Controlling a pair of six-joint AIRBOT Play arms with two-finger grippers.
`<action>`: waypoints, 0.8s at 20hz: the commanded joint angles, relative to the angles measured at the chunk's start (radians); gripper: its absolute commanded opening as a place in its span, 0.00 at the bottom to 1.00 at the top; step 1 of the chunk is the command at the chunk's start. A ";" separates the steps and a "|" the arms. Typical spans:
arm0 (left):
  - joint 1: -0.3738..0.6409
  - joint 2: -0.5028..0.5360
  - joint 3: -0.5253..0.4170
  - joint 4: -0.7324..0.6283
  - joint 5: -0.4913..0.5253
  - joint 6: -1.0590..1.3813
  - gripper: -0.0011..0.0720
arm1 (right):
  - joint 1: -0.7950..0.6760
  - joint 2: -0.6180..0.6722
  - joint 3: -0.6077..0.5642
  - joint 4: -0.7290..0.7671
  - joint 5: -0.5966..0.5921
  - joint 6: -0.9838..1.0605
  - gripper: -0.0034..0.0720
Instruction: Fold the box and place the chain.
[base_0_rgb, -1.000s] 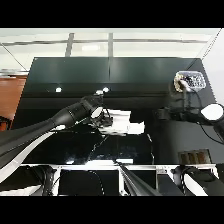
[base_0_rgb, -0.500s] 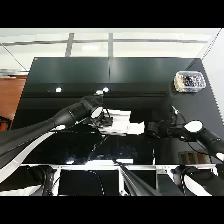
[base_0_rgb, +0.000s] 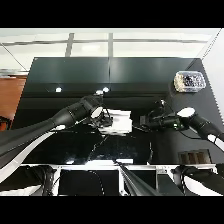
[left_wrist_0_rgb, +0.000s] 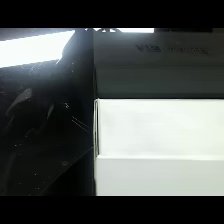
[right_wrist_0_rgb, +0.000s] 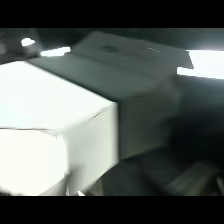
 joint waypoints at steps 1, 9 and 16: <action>0.001 0.000 0.001 0.000 0.001 0.000 0.05 | -0.034 -0.009 0.044 0.013 0.154 -0.032 0.84; 0.001 0.000 0.001 0.000 0.001 0.000 0.05 | 0.071 -0.009 0.058 0.014 0.065 -0.003 0.68; 0.001 0.000 0.001 0.000 0.001 0.000 0.05 | 0.159 -0.009 0.112 -0.058 -0.047 0.136 0.57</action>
